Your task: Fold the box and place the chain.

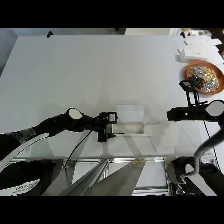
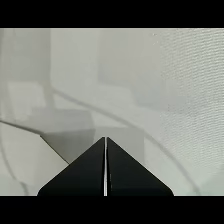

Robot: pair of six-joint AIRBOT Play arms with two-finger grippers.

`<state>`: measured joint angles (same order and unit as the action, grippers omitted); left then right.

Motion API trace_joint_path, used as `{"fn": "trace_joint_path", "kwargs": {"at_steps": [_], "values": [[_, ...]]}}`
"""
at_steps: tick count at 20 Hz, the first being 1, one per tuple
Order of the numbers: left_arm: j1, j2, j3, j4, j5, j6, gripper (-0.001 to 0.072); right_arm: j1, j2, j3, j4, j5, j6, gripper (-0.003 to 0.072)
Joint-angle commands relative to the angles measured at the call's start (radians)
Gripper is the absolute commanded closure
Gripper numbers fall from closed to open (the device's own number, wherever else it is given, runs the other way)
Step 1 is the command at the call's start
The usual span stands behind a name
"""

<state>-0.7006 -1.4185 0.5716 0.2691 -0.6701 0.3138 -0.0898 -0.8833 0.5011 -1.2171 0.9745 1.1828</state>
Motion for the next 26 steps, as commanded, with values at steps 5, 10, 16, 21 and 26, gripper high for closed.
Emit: {"fn": "trace_joint_path", "kwargs": {"at_steps": [5,10,16,21,26], "values": [[0.001,0.000,0.000,0.000,0.000,0.000,0.0598,0.061,-0.063,-0.065,0.111,0.074,0.092,0.0669],[0.001,0.000,0.000,0.000,0.000,0.000,0.0598,0.167,-0.146,-0.081,0.139,0.053,0.084,0.0669],[0.001,0.000,0.000,0.000,0.000,0.000,0.0598,0.178,-0.143,-0.080,0.272,0.040,-0.013,0.0668],[0.001,0.000,0.000,0.000,0.000,0.000,0.0598,0.178,-0.084,-0.080,0.291,0.047,-0.014,0.0618],[0.001,0.000,0.000,0.000,0.000,0.000,0.0598,0.178,-0.020,-0.080,0.366,0.088,-0.040,0.0503]]}}
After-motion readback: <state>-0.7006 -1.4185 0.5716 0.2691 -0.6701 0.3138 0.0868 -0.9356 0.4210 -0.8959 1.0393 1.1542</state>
